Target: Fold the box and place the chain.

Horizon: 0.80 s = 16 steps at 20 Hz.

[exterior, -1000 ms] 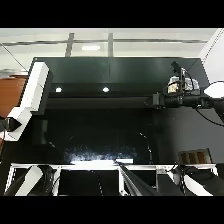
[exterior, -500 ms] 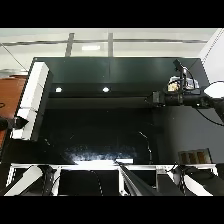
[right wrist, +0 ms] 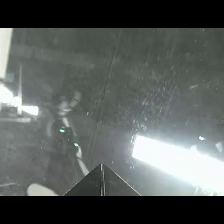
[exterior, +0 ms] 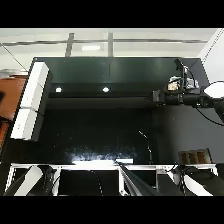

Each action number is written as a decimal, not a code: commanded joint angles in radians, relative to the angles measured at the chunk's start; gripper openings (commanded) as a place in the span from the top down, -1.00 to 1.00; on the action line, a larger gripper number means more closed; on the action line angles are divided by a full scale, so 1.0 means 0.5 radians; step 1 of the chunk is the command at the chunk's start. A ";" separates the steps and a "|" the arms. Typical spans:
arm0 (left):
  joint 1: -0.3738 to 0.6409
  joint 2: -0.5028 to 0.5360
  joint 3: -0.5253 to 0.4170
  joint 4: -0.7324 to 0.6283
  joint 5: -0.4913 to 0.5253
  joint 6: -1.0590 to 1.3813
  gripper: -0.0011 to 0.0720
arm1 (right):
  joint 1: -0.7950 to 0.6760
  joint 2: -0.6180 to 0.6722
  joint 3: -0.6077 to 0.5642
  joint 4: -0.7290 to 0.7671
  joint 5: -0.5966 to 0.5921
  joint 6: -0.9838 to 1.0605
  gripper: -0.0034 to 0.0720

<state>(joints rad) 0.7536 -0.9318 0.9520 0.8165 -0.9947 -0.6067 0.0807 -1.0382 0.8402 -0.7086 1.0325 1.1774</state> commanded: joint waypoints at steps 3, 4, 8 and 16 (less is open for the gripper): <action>-0.687 0.043 0.208 -0.613 -0.214 -0.092 0.89 | -0.034 0.062 0.182 -0.488 0.308 0.176 0.85; -0.872 0.047 0.206 -0.433 -0.279 -0.186 0.90 | -0.032 0.166 0.191 -0.796 0.298 0.360 0.85; -1.596 0.127 0.045 0.616 -0.010 -1.196 0.90 | -0.033 0.603 0.089 -1.902 0.100 1.073 0.84; -2.046 0.177 -0.232 1.125 0.410 -1.727 0.89 | 0.027 0.679 -0.260 -1.829 -0.114 1.191 0.85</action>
<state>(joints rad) -0.2359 -0.8536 0.8558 1.2930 -0.8429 -1.3903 0.0856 -0.7109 0.7380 -1.6009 1.0016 1.7390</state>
